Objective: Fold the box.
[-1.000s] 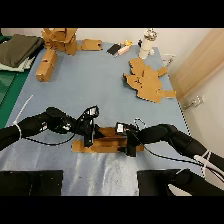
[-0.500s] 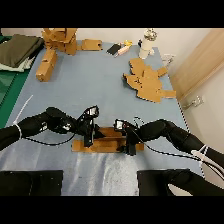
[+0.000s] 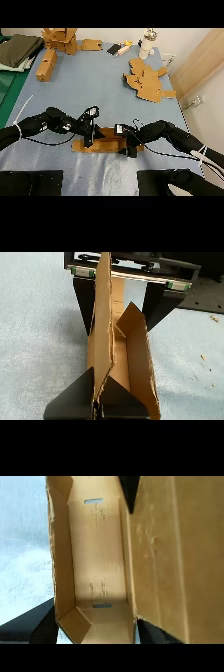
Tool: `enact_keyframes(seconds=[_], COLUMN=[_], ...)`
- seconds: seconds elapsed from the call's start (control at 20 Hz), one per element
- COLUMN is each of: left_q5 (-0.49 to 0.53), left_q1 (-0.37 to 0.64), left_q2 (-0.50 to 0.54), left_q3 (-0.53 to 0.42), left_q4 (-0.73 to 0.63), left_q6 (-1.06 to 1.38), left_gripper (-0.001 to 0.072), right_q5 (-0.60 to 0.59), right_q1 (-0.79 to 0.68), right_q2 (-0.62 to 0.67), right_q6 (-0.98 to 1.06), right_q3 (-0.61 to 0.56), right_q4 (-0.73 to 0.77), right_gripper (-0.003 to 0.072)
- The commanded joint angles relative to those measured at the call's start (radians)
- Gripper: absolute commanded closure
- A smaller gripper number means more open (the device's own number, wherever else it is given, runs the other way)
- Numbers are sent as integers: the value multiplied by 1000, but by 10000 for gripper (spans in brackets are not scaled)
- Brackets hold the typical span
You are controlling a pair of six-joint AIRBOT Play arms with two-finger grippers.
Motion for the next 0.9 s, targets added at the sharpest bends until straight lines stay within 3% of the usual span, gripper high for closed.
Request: enact_keyframes(seconds=[0.0, 0.45, 0.65, 0.85], left_q5=[2, 2, 2, 2], left_q1=[0, 0, 0, 0], left_q2=[0, 0, 0, 0], left_q3=[0, 0, 0, 0], left_q4=[0, 0, 0, 0], left_q6=[0, 0, 0, 0], left_gripper=[696, 696, 696, 696], right_q5=[18, 51, 51, 50], right_q1=[2, 2, 6, 10], right_q2=[0, -31, -32, -54], right_q6=[-25, -25, -25, -25], right_q3=[-16, -27, -27, -26], right_q4=[5, 15, 14, 15], right_gripper=[61, 61, 151, 159])
